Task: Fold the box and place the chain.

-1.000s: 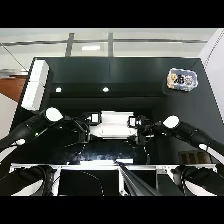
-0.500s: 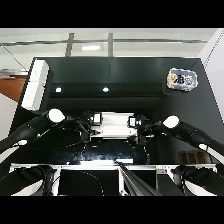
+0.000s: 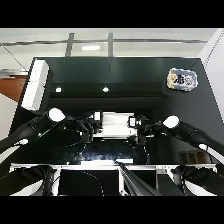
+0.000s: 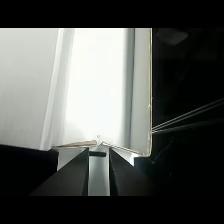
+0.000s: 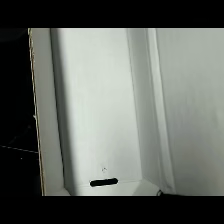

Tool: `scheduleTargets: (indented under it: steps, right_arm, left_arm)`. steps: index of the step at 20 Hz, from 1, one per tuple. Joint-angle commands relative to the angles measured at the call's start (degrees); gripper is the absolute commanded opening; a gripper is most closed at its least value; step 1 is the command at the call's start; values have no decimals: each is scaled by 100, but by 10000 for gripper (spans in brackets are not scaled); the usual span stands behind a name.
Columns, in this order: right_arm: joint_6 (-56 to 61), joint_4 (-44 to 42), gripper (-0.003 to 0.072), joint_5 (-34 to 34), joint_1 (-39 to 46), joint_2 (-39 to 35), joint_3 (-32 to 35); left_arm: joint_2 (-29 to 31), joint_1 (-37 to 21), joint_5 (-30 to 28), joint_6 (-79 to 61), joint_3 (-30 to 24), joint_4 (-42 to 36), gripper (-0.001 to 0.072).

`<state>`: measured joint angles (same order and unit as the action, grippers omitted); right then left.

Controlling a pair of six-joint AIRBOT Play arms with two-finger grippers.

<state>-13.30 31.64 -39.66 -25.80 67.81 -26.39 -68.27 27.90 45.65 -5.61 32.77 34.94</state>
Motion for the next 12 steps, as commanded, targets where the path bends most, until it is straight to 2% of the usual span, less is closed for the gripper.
scheduleTargets:
  steps: [1,12]
  right_arm:
    - [2,-4,468,2,-2,2,-2]
    - [2,-4,468,2,-2,2,-2]
  left_arm:
    - [-243,4,74,-4,-2,-586,159]
    - [-529,186,-44,-39,-9,-734,150]
